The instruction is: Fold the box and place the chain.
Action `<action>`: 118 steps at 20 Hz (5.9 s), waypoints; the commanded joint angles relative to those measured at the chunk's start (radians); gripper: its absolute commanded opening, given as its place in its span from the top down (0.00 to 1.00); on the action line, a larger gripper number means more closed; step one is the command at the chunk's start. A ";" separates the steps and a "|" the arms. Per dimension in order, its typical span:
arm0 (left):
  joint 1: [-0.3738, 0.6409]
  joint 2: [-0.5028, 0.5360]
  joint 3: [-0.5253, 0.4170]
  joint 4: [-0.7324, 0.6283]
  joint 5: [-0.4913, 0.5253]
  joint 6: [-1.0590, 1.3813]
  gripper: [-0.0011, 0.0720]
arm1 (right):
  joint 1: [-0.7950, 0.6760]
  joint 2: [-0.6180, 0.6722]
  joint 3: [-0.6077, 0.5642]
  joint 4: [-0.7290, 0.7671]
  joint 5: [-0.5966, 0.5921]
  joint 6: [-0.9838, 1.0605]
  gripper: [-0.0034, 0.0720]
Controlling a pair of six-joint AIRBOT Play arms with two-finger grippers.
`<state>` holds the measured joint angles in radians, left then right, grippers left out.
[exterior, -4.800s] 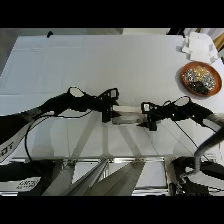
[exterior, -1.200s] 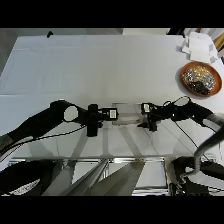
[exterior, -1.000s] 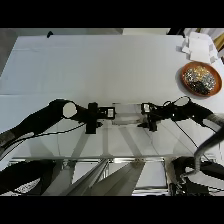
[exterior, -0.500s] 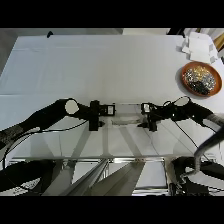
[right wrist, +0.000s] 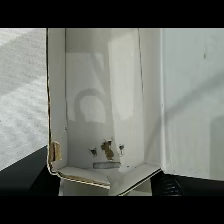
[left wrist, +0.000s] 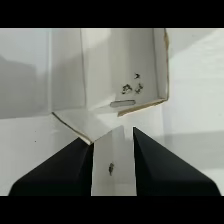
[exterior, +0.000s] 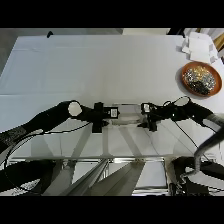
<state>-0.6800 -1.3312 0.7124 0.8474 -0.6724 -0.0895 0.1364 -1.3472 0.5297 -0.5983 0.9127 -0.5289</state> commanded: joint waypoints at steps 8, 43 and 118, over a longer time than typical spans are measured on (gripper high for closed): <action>-0.040 -0.001 0.000 -0.049 0.093 0.000 0.82 | 0.000 0.001 0.000 0.000 0.000 0.000 0.46; 0.112 0.280 -0.008 0.483 -0.057 -1.288 0.98 | 0.000 0.001 0.000 0.000 0.000 0.000 0.46; 0.024 0.093 0.000 -0.127 -0.134 -1.338 0.48 | 0.000 0.001 0.000 0.000 0.000 0.000 0.46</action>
<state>-0.6388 -1.2270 0.7113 0.7151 -0.8127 -1.4048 0.1360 -1.3472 0.5297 -0.5983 0.9123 -0.5285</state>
